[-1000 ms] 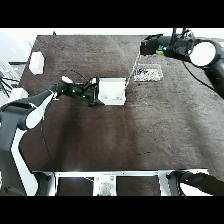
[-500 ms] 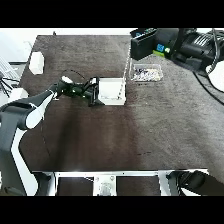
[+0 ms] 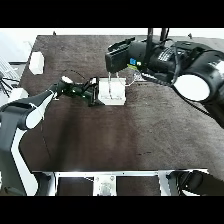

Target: Fold the box and place the chain.

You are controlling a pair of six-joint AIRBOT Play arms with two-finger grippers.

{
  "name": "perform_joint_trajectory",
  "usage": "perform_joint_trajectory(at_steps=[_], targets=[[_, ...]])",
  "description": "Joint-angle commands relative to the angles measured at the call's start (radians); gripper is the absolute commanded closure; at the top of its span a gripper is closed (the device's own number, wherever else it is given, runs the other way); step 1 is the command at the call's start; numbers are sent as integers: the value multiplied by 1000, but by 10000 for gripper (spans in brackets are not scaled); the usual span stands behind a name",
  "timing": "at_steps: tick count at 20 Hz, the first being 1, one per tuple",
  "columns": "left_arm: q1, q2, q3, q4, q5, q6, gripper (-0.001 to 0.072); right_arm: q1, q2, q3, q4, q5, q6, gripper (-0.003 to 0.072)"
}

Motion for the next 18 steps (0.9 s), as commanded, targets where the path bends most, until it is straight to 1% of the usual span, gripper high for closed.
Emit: perform_joint_trajectory(at_steps=[1, 10, 14, 16, 17, 18], targets=[[1, 0, 1, 0, 0, 0, 419, 4, -36, -1, -8, -1, 26, 680], [1, 0, 1, 0, 0, 0, 419, -81, -193, -29, -8, -18, 97, 679], [1, 0, 1, 0, 0, 0, 420, -90, -241, -56, -5, -20, 138, 679], [1, 0, 1, 0, 0, 0, 420, -98, -248, -64, -8, -62, 145, 680], [1, 0, 1, 0, 0, 0, 419, -106, -243, -53, -7, -100, 146, 679], [1, 0, 1, 0, 0, 0, 419, -109, -238, -29, -8, -113, 145, 680]])
